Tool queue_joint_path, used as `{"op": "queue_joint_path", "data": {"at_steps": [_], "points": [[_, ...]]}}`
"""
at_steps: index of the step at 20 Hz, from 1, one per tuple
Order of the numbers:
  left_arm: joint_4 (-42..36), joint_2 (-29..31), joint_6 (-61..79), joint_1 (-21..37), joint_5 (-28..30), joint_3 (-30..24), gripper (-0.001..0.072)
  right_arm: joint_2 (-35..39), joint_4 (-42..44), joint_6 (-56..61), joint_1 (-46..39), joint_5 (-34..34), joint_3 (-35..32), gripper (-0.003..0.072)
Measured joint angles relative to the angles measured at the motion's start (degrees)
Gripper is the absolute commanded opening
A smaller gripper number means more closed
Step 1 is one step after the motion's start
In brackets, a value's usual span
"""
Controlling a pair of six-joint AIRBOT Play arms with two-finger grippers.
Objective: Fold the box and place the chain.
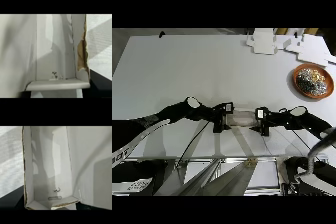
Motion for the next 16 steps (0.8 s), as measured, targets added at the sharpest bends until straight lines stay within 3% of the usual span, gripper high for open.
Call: {"op": "queue_joint_path", "data": {"at_steps": [16], "points": [[1.36, -0.57, -0.07, -0.37, 0.00, 0.04, 0.0211, 0.00, 0.02, -0.02, -0.02, 0.00, 0.00, 0.0408]]}}
